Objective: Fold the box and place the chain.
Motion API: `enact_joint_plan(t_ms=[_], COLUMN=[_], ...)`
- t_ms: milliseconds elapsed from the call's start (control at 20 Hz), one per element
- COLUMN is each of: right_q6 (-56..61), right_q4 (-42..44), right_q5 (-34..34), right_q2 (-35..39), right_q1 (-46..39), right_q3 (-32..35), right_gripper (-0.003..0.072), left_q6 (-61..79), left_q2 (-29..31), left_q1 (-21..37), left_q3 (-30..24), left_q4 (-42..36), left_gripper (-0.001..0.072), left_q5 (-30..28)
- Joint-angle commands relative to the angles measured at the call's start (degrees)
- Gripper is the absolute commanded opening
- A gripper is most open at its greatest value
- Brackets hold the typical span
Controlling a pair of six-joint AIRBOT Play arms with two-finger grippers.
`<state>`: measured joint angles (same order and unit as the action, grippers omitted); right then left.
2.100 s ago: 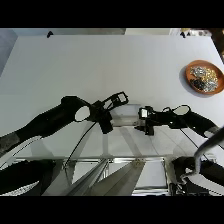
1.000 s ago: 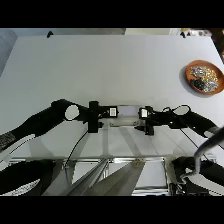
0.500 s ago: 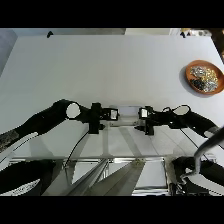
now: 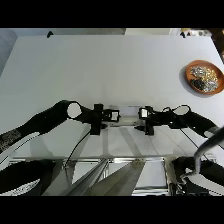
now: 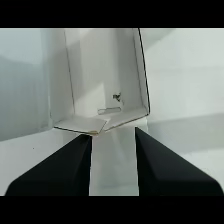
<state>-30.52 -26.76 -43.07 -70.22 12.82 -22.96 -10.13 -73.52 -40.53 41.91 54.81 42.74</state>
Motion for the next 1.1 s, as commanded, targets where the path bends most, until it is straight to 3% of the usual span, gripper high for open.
enact_joint_plan(t_ms=[0, 250, 300, 350, 400, 650, 700, 750, 800, 950, 1050], right_q6=[0.02, 0.02, 0.02, 0.02, 0.02, 0.02, 0.02, 0.02, 0.02, 0.02, 0.02], right_q4=[0.0, 0.0, 0.0, 0.0, 0.0, 0.0, 0.0, 0.0, 0.0, 0.0, 0.0], right_q5=[0.0, -0.02, -0.02, 0.0, 0.0, 0.0, 0.0, 0.0, -0.02, -0.02, 0.0], right_q2=[0.04, 0.04, 0.02, 0.04, 0.02, 0.04, 0.04, 0.04, 0.04, 0.04, 0.04], right_q1=[-0.02, -0.04, -0.02, -0.02, -0.02, -0.02, -0.02, -0.04, -0.02, -0.02, -0.04], right_q3=[-0.04, -0.04, -0.04, -0.04, -0.04, -0.04, -0.04, -0.04, -0.04, -0.04, -0.04], right_gripper=[0.04, 0.04, 0.04, 0.04, 0.04, 0.04, 0.04, 0.04, 0.04, 0.04, 0.04], left_q6=[0.28, 0.28, 0.26, 0.31, 0.28, 0.24, 0.04, -0.39, -0.39, -0.39, -0.42], left_q2=[-0.15, -2.05, -2.47, -2.75, -2.78, -2.78, -2.78, -2.78, -2.78, -2.78, -2.78], left_q1=[-0.68, -2.51, -2.95, -3.3, -3.67, -4.22, -4.22, -4.22, -4.22, -4.22, -4.22], left_q3=[0.0, 0.0, 0.0, 0.0, 0.0, 0.0, 0.0, 0.0, 0.0, 0.0, 0.0], left_q4=[-1.44, -2.71, -2.86, -2.95, -2.95, -4.98, -5.14, -5.14, -5.16, -6.58, -7.32], left_gripper=[0.0271, 0.0266, 0.0225, 0.013, 0.0119, 0.0142, 0.0178, 0.0291, 0.0355, 0.0358, 0.0464], left_q5=[-3.3, -5.6, -6.23, -6.82, -7.87, -9.97, -9.97, -9.97, -9.97, -9.9, -9.7])
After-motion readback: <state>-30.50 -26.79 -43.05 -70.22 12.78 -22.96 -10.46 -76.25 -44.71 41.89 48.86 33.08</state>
